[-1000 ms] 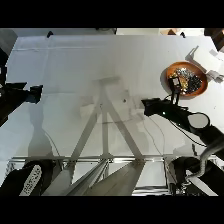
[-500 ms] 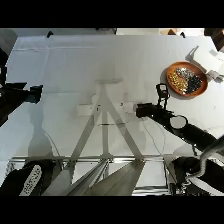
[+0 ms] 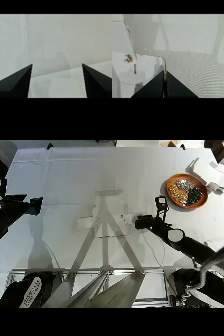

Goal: Fold the box and place the chain.

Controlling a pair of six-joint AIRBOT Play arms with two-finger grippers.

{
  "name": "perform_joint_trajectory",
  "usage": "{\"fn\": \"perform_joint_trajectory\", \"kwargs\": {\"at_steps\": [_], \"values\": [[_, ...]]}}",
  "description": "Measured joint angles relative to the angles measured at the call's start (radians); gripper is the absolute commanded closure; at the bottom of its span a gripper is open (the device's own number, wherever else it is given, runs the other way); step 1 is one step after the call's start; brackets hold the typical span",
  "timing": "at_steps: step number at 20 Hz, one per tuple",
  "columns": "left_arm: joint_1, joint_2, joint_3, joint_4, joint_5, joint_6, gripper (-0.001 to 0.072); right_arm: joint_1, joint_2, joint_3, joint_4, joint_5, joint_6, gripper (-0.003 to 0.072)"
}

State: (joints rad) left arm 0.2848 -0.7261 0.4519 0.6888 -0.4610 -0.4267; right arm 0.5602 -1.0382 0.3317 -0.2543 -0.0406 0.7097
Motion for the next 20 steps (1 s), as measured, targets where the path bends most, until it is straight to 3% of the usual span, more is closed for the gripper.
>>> {"fn": "perform_joint_trajectory", "kwargs": {"at_steps": [9, 20], "values": [[0.0, 0.0, 0.0, 0.0, 0.0, 0.0, 0.0015, 0.001, 0.068, 0.002, 0.002, -0.047, 0.051, 0.0674], [0.0, 0.0, 0.0, -0.002, 0.0, 0.0, 0.0015, 0.001, 0.072, 0.002, 0.0, -0.019, 0.097, 0.0672]]}}
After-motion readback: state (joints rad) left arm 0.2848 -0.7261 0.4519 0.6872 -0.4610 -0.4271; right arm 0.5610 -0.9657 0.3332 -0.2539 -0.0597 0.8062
